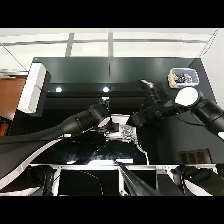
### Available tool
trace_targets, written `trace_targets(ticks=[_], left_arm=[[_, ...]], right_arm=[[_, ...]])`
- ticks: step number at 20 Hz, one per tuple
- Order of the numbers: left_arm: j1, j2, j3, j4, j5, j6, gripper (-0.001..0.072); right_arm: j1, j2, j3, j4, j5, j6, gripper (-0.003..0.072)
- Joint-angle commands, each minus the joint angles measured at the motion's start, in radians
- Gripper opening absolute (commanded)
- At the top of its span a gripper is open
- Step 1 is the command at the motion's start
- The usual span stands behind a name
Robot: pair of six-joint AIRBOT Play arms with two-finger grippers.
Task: Fold the box and place the chain.
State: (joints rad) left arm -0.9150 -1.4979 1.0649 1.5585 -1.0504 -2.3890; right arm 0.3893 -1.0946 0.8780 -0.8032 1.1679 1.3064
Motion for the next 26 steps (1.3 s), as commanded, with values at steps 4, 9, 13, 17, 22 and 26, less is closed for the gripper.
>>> trace_targets(ticks=[4,9,13,17,22,26], left_arm=[[0.0,0.0,0.0,0.0,0.002,0.0,0.0029],[0.0,0.0,0.0,0.001,0.003,0.0,0.0029],[0.0,0.0,0.0,0.0,0.002,0.0,0.003],[0.0,0.0,0.0,0.0,0.002,0.0,0.0029],[0.0,0.0,0.0,0.0,0.002,0.0,0.003],[0.0,0.0,0.0,0.0,0.002,0.0,0.0029]], right_arm=[[-0.292,0.169,-0.016,-0.122,0.219,-0.148,0.038],[-0.307,0.363,-0.354,-0.105,-0.005,-0.421,0.0621],[-0.161,0.359,-0.497,-0.137,-0.134,-0.728,0.0714],[-0.031,0.311,-0.542,-0.113,-0.31,-0.892,0.0714],[0.061,0.231,-0.543,-0.034,-0.451,-1.025,0.0713],[0.126,0.185,-0.544,-0.035,-0.491,-1.035,0.0713]])
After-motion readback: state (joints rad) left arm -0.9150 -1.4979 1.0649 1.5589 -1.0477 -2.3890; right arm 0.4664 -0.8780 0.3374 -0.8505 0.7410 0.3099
